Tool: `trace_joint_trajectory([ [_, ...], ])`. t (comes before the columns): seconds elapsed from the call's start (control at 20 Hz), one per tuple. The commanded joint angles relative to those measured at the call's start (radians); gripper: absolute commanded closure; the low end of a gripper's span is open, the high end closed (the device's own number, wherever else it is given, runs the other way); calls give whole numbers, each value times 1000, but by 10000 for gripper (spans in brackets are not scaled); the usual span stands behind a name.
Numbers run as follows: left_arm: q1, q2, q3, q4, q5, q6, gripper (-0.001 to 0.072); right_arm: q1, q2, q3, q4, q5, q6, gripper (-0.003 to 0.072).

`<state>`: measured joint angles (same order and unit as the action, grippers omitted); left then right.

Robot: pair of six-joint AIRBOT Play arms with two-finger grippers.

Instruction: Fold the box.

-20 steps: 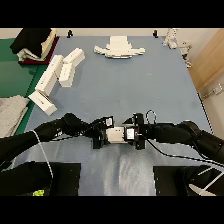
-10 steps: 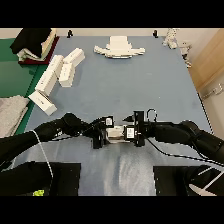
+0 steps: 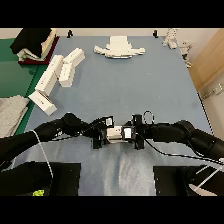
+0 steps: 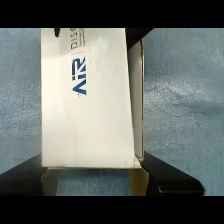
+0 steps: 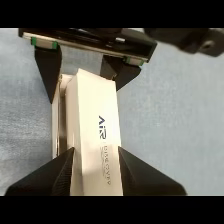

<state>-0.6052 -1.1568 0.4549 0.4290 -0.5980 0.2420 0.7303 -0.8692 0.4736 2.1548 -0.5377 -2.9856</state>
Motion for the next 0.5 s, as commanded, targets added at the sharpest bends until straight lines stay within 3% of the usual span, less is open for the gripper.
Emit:
trace_joint_trajectory([
  [0.0, 0, 1, 0, -2, 4, -2, 228, 1, -2, 0, 34, -43, 2, 292],
  [0.45, 0, 1, 0, -2, 4, -2, 228, 3, -2, -1, 86, -40, 31, 293],
])
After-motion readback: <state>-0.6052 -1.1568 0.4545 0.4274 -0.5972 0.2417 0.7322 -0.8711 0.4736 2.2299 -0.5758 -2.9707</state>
